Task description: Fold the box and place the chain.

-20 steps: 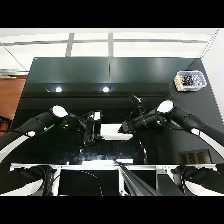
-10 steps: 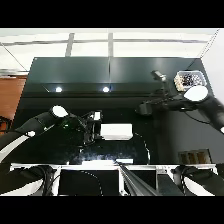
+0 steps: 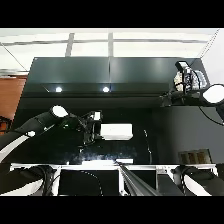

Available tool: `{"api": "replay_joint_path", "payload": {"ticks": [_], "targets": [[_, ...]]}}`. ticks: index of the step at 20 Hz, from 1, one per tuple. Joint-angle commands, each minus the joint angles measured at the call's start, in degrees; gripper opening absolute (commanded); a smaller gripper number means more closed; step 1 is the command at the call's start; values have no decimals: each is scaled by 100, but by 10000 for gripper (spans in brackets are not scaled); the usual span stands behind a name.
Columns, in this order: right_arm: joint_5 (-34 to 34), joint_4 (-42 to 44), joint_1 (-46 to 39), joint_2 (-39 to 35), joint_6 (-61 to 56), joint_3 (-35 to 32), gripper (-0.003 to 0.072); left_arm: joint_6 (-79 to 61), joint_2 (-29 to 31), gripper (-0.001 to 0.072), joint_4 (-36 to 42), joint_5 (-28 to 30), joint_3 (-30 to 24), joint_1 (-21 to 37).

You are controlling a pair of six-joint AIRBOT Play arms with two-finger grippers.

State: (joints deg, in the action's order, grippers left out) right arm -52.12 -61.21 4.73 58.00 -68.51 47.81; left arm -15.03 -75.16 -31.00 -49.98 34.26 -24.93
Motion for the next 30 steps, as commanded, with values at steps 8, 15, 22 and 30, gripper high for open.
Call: {"api": "replay_joint_path", "payload": {"ticks": [8,15,22,30], "targets": [[-184,-149,-44,-22,-166,7,4,24,9,523,59,-164,4,2],[-813,-560,-227,-116,-348,13,5,1526,1390,716,-1036,-470,7,203],[-682,-636,-903,-210,-597,11,5,2452,1753,714,-345,229,214,-595],[-686,-590,-901,-208,-721,11,4,3073,-92,713,-236,713,1370,-1506]]}}
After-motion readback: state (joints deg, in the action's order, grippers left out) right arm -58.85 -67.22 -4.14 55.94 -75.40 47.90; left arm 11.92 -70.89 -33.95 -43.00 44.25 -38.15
